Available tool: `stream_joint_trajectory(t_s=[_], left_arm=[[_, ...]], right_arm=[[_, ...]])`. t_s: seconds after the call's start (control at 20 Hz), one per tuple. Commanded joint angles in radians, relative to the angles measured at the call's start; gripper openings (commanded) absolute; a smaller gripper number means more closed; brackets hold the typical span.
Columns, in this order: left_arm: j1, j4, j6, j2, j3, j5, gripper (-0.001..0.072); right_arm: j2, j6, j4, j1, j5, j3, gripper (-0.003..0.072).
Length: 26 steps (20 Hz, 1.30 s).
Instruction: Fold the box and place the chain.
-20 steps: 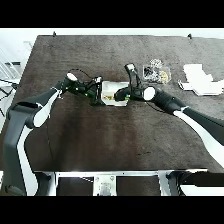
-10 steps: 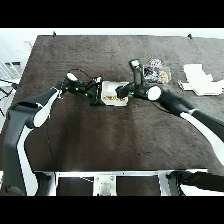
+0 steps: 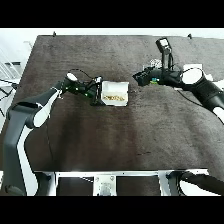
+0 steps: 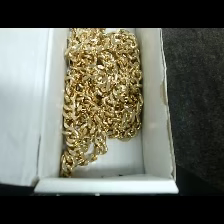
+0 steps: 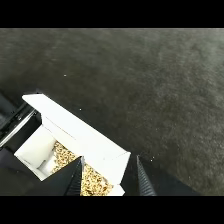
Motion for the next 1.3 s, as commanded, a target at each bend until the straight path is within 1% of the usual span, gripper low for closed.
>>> stream_joint_trajectory(t_s=[0.0, 0.05, 0.35, 0.45, 0.55, 0.7, 0.95, 1.05, 1.15, 1.25], left_arm=[[0.0, 0.0, 0.0, 0.0, 0.0, 0.0, 0.0457], [0.0, 0.0, 0.0, 0.0, 0.0, 0.0, 0.0457], [0.0, 0.0, 0.0, 0.0, 0.0, 0.0, 0.0457], [0.0, 0.0, 0.0, 0.0, 0.0, 0.0, 0.0457], [0.0, 0.0, 0.0, 0.0, 0.0, 0.0, 0.0457], [0.0, 0.0, 0.0, 0.0, 0.0, 0.0, 0.0457], [0.0, 0.0, 0.0, 0.0, 0.0, 0.0, 0.0457], [0.0, 0.0, 0.0, 0.0, 0.0, 0.0, 0.0457], [0.0, 0.0, 0.0, 0.0, 0.0, 0.0, 0.0457], [0.0, 0.0, 0.0, 0.0, 0.0, 0.0, 0.0457]], right_arm=[[-0.12, -0.238, 0.215, -0.1, 0.225, 0.109, 0.0402], [-0.172, -0.257, 0.215, -0.105, 0.257, 0.151, 0.0402], [-0.401, -0.307, 0.219, -0.093, 0.298, 0.363, 0.0396], [-0.459, -0.306, 0.219, -0.083, 0.339, 0.412, 0.0389], [-0.499, -0.305, 0.216, -0.069, 0.355, 0.433, 0.0391], [-0.534, -0.306, 0.203, -0.051, 0.355, 0.438, 0.0392], [-0.55, -0.306, 0.142, -0.02, 0.403, 0.439, 0.0392], [-0.55, -0.306, 0.129, -0.007, 0.447, 0.446, 0.0392], [-0.55, -0.304, 0.093, 0.001, 0.499, 0.477, 0.0393], [-0.55, -0.302, 0.087, 0.008, 0.564, 0.514, 0.0393]])
